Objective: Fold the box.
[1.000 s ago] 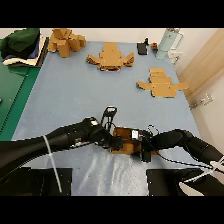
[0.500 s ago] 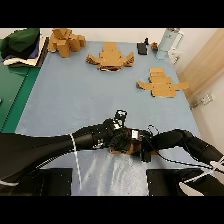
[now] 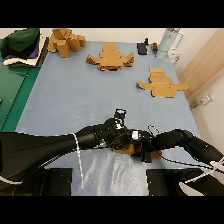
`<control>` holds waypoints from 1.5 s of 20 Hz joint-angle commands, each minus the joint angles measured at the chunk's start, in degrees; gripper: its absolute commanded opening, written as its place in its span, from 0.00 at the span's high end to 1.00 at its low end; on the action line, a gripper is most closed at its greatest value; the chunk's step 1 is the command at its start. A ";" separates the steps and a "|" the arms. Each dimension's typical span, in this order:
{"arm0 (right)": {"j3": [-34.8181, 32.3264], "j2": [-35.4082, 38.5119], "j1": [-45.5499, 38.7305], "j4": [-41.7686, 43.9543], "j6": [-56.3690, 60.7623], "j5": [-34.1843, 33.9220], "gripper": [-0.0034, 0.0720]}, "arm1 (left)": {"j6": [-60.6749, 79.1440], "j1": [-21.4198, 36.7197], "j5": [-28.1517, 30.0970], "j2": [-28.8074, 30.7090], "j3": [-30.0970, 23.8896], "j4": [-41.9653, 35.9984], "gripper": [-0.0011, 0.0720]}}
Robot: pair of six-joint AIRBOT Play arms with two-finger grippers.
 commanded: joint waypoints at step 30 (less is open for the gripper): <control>0.02 -0.04 0.00 0.07 0.04 0.22 0.24 | 0.02 -0.02 -1.05 0.04 0.07 -3.28 0.43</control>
